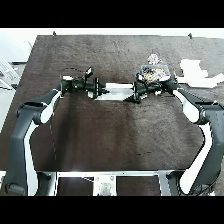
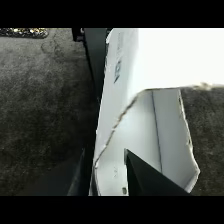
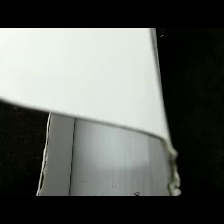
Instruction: Fold the box and place the chain.
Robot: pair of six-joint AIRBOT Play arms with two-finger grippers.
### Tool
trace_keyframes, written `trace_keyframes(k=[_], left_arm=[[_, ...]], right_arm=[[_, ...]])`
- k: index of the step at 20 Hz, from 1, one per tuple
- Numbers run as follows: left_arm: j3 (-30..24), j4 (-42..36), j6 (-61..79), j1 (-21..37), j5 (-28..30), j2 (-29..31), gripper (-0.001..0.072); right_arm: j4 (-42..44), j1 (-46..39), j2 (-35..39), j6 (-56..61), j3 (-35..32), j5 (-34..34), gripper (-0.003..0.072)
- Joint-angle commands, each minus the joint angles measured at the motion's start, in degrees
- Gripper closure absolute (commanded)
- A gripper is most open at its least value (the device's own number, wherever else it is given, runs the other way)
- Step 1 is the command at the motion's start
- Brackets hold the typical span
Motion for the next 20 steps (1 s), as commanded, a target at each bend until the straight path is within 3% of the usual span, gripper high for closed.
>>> trace_keyframes(k=[1,5,12,13,14,17,20], left_arm=[[0.2,-0.3,0.1,0.0,-1.0,0.1,0.0402],[0.2,-1.5,-0.1,1.1,-5.4,1.4,0.0401],[0.2,-3.2,-1.5,7.5,-23.5,6.6,0.0404],[0.2,-3.2,-1.4,8.5,-25.2,7.6,0.0468],[0.2,-3.1,-0.8,9.5,-27.6,8.8,0.0693],[0.2,-1.2,0.7,9.9,-30.6,13.8,0.0693],[-2.0,7.4,-0.7,7.1,-29.2,22.4,0.0694]], right_arm=[[-0.1,0.0,0.0,0.0,0.0,0.1,0.0103],[-0.1,0.0,0.0,0.0,0.0,0.1,0.0103],[0.0,0.0,0.0,0.0,0.0,0.1,0.0103],[0.0,0.0,0.0,0.0,0.0,0.1,0.0104],[-0.1,0.0,0.0,0.0,0.0,0.1,0.0104],[-0.1,0.0,0.0,0.0,0.0,0.1,0.0104],[-0.1,0.0,0.0,0.0,0.0,0.1,0.0103]])
